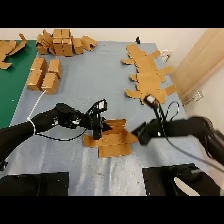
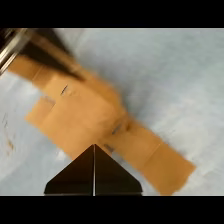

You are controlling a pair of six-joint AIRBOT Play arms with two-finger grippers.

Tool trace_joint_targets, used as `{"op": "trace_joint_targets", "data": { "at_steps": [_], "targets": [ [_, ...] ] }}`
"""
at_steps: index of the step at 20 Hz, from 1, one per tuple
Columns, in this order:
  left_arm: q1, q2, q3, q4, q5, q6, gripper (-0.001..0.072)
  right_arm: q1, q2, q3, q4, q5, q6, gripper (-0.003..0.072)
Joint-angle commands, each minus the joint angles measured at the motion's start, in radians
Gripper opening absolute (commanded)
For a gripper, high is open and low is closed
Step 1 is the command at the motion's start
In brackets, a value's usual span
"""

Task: Fold the box.

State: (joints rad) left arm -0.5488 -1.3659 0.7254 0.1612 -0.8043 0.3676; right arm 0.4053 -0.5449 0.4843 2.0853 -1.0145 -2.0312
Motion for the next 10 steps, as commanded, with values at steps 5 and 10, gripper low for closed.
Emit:
{"op": "trace_joint_targets", "data": {
  "at_steps": [5, 10],
  "targets": [
    [0.000, 0.000, 0.001, 0.000, 0.001, 0.001, 0.0011, 0.424, 0.374, -0.222, -0.338, 0.032, 0.029, 0.0384],
    [0.000, 0.000, 0.001, 0.000, 0.000, 0.001, 0.0012, 0.494, 0.123, -0.222, -0.393, 0.159, -0.275, 0.0464]
  ]
}}
